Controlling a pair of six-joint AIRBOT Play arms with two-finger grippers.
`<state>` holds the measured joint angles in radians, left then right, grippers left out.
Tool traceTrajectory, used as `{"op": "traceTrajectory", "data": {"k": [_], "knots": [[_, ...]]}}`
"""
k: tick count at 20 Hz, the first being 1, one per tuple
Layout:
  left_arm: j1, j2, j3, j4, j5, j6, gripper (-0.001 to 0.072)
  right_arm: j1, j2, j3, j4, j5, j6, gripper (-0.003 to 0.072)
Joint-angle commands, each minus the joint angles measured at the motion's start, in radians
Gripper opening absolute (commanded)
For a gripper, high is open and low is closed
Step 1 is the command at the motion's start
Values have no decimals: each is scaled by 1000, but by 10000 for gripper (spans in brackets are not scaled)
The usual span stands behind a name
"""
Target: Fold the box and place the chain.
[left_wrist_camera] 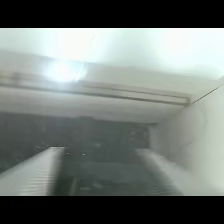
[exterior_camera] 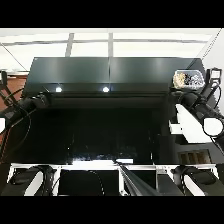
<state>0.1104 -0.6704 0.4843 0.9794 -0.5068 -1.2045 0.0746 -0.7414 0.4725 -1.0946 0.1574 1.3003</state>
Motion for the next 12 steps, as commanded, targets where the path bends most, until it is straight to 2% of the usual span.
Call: {"op": "traceTrajectory", "data": {"k": [1, 4, 6, 9, 12], "knots": [[-8, -87, 4, -76, -41, -8, 717, -67, -64, 23, 21, -49, 0, 720], [-6, -85, 27, -55, -183, -6, 717, -382, -163, 181, -149, 227, 18, 720], [-6, -80, 53, 17, -248, -13, 717, -654, -269, 315, -189, 312, 60, 720], [-5, -80, 68, 134, -267, -66, 717, -971, -449, 510, -189, 552, 152, 720], [-6, -81, 68, 204, -275, -135, 716, -1131, -582, 626, -181, 764, 66, 720]]}}
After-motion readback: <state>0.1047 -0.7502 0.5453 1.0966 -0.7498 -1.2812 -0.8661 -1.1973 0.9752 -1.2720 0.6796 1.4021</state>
